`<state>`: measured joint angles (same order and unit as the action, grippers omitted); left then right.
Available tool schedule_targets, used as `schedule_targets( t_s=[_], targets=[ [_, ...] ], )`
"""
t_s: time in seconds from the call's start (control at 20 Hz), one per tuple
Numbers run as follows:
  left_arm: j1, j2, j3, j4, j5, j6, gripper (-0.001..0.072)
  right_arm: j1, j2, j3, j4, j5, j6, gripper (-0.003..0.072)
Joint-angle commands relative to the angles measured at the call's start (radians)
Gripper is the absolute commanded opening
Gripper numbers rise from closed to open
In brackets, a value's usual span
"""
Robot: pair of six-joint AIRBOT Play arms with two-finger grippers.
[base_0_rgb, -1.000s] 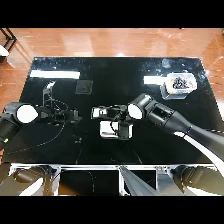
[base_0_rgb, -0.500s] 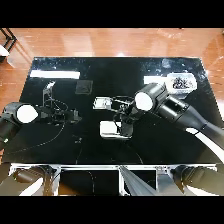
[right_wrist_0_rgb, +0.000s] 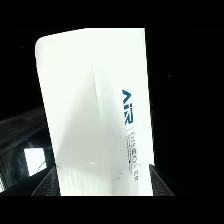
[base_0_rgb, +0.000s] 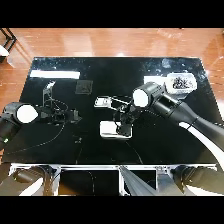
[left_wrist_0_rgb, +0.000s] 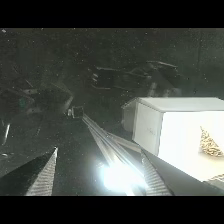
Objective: Fold the box and place the chain.
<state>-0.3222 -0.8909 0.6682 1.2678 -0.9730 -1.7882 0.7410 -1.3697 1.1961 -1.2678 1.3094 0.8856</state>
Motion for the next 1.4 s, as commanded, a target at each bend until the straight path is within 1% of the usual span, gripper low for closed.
schedule_targets(
  t_s=[0.0,0.3,0.35,0.4,0.45,0.8,0.85,0.9,0.95,1.35],
  targets=[
    [0.001,-0.001,0.000,0.007,0.000,0.000,0.0630,-0.001,-0.015,0.001,-0.008,-0.018,0.000,0.0696],
    [0.001,-0.001,0.000,0.007,0.000,0.000,0.0630,-0.001,-0.022,0.001,-0.008,-0.023,0.001,0.0694],
    [0.001,-0.001,0.000,0.007,0.000,0.000,0.0630,-0.001,-0.022,0.001,-0.008,-0.023,0.001,0.0626],
    [0.001,-0.001,0.000,0.007,0.000,0.000,0.0630,-0.001,-0.022,0.001,-0.008,-0.021,0.000,0.0462],
    [0.001,-0.001,0.000,0.007,0.000,0.000,0.0630,-0.001,-0.022,0.001,-0.008,-0.022,0.000,0.0428],
    [0.001,-0.001,0.000,0.007,0.000,0.000,0.0630,-0.001,-0.022,0.001,-0.008,-0.023,0.001,0.0428],
    [0.001,-0.001,0.000,0.007,0.000,0.000,0.0630,-0.001,-0.022,0.001,-0.008,-0.023,0.001,0.0439],
    [0.001,-0.001,0.000,0.007,0.000,0.000,0.0630,-0.001,-0.022,0.001,-0.008,-0.023,0.001,0.0582],
    [0.001,-0.001,0.000,0.007,0.000,0.000,0.0630,-0.001,-0.022,0.001,-0.008,-0.022,0.001,0.0640],
    [0.001,-0.001,0.000,0.007,-0.001,0.000,0.0630,0.002,-0.049,0.001,-0.022,-0.023,0.001,0.0638]
  ],
)
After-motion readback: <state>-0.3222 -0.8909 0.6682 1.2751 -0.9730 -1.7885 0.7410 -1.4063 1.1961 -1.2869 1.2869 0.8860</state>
